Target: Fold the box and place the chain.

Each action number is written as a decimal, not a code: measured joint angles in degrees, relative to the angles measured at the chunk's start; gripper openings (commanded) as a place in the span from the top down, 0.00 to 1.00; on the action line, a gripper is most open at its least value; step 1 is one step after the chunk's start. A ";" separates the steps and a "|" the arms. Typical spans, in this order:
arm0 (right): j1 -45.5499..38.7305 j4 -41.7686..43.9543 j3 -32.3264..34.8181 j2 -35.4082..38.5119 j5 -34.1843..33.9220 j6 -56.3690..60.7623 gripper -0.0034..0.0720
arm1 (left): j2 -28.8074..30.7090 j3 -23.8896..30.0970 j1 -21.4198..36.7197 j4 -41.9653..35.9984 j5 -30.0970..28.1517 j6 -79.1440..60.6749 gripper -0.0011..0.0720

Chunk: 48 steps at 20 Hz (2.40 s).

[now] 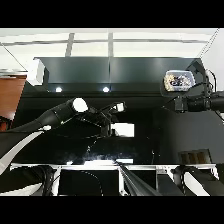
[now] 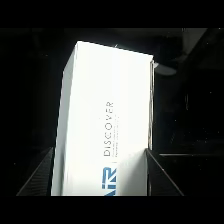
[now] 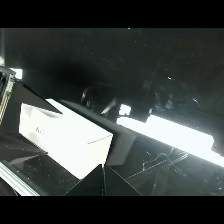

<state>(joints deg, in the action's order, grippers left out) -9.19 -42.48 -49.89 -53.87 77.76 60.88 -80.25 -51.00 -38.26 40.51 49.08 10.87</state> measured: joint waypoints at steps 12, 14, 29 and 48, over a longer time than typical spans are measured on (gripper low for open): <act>0.00 -0.02 0.00 0.00 -0.02 0.07 0.94 | 0.42 -1.64 -0.07 2.60 1.53 1.75 0.01; 0.00 -0.04 0.00 0.00 -0.02 0.15 0.94 | 0.63 -1.92 -0.09 3.19 2.16 2.97 0.01; 0.00 -0.02 0.00 0.00 0.02 0.22 0.94 | 0.09 -2.08 -5.68 8.63 -2.60 5.68 0.01; 0.00 -0.04 0.00 0.00 -0.83 0.22 0.94 | 5.97 -1.46 6.54 32.87 1.86 36.39 0.60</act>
<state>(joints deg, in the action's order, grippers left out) -9.19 -42.52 -49.89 -53.87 76.93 61.10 -74.28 -52.47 -31.73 73.38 50.94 47.27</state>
